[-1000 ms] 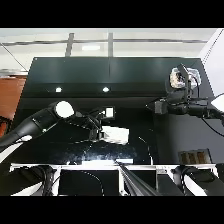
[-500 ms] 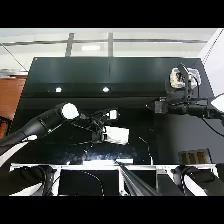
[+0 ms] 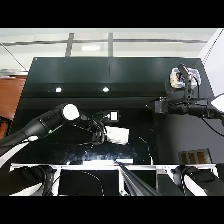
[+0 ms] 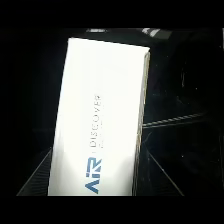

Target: Fold the box and place the chain.

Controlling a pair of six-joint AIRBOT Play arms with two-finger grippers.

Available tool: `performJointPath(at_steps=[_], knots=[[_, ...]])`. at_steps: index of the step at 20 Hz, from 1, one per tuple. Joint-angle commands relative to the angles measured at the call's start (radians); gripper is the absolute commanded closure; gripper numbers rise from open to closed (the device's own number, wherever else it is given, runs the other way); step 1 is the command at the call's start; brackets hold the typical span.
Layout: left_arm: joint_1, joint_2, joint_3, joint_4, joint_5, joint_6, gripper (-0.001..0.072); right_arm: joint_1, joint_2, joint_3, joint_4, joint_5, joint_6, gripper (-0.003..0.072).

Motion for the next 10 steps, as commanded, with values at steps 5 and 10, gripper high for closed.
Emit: performJointPath(at_steps=[5,10], knots=[[-0.013,-0.011,0.001,0.033,-0.003,0.000,-0.0003,0.000,0.001,0.000,0.000,-0.001,0.001,0.0647],[-0.050,-0.036,0.001,0.033,0.041,-0.002,-0.0004,0.000,0.001,0.000,0.000,-0.004,0.001,0.0647]])
